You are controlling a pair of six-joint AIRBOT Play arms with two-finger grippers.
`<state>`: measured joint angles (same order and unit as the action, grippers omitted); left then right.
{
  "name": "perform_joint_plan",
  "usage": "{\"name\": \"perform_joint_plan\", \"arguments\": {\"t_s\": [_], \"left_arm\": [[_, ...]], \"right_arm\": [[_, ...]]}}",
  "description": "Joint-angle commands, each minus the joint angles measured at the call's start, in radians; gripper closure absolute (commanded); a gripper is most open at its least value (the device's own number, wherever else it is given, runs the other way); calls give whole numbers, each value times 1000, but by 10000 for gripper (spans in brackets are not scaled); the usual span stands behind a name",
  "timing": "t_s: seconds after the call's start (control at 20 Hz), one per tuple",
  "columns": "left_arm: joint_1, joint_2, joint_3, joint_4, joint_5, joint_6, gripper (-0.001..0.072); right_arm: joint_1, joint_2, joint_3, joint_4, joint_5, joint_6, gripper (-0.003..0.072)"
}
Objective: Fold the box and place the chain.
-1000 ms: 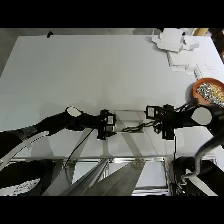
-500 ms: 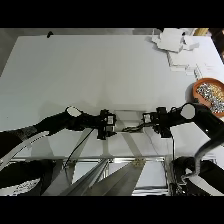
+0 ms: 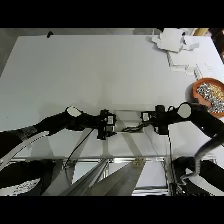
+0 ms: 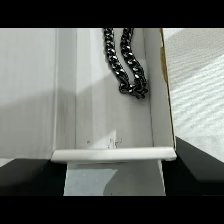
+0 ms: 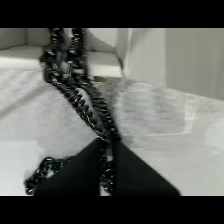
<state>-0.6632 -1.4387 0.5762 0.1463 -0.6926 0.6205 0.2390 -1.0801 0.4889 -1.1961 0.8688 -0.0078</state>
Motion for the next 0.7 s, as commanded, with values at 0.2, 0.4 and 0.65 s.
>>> {"name": "perform_joint_plan", "arguments": {"t_s": [0.2, 0.4, 0.65], "left_arm": [[1, 0, 1, 0, 0, 0, 434], [1, 0, 1, 0, 0, 0, 434], [1, 0, 1, 0, 0, 0, 434]], "right_arm": [[1, 270, -1, -30, 205, 11, 667], [1, 470, -1, 241, 279, 6, 667], [3, 483, -1, 724, 226, -124, 666]]}}
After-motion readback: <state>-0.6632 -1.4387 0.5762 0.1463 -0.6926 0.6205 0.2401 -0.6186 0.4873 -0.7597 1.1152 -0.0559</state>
